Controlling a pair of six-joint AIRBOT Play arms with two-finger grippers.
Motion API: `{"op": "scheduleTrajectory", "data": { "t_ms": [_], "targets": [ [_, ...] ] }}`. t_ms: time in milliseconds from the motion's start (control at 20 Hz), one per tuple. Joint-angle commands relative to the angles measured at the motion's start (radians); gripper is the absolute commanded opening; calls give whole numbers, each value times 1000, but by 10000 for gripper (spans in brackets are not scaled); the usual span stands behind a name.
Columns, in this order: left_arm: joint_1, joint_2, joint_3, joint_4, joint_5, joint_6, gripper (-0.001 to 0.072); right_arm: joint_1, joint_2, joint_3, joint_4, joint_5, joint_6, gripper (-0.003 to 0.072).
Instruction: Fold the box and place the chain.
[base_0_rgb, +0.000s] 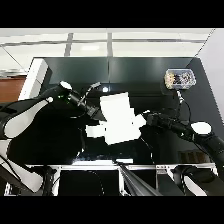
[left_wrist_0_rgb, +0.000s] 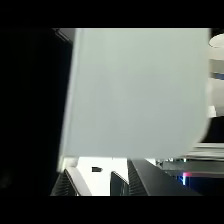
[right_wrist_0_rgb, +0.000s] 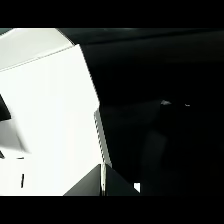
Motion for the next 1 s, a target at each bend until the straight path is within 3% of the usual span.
{"op": "scheduleTrajectory", "data": {
  "t_ms": [0,250,300,350,600,700,900,950],
  "targets": [
    [-3,-2,4,14,16,-61,405,0,1,0,-3,5,1,14],
    [-3,-3,30,14,11,-95,408,0,1,0,-4,20,0,14],
    [-4,-3,36,13,16,-119,446,0,1,0,-5,20,0,14],
    [-9,-3,43,14,24,-151,541,0,1,0,-6,20,0,14],
    [-35,-3,55,114,-31,-151,544,0,1,0,-6,19,0,14],
    [-42,-3,55,148,-36,-147,473,0,1,0,-6,19,0,14],
    [-42,-3,55,74,-67,-75,271,0,1,0,-6,19,0,14],
    [-45,-3,55,56,-70,-73,272,0,1,0,-6,19,0,14]
  ]
}}
